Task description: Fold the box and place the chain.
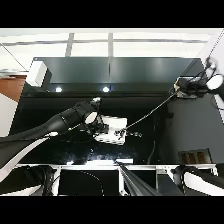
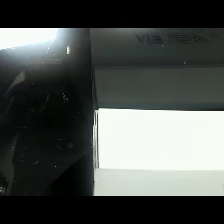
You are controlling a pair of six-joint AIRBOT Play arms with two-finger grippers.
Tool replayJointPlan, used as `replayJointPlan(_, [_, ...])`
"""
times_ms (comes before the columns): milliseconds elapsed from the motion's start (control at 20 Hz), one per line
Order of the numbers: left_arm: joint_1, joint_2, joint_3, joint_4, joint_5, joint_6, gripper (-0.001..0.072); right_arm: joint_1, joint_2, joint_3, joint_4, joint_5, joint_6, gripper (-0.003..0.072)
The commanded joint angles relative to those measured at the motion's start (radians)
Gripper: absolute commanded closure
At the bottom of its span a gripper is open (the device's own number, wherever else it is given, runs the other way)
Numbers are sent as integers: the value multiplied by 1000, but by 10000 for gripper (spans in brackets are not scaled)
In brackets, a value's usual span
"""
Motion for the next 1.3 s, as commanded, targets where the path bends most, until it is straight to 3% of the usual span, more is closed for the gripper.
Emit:
replayJointPlan(0, [0, 0, 0, 0, -1, 0, 672, -42, 169, 80, -7, 82, -68, 645])
replayJointPlan(150, [0, 0, 0, 0, 0, 0, 672, -38, 314, 135, 19, 134, -100, 645])
replayJointPlan(550, [0, 0, 0, 0, 0, 0, 672, 68, 639, 141, 212, 237, -188, 645])
replayJointPlan(750, [0, 0, 0, 0, 0, 0, 672, 152, 699, 140, 440, 425, -312, 645])
replayJointPlan(850, [0, 0, 0, 0, 1, 0, 672, 232, 697, 86, 520, 492, -330, 645])
replayJointPlan(1000, [0, 0, 0, 0, 0, 0, 672, 385, 694, -77, 576, 428, -327, 645])
replayJointPlan(1250, [0, 0, 0, 0, 0, 0, 672, 612, 623, -330, 710, 128, -328, 645])
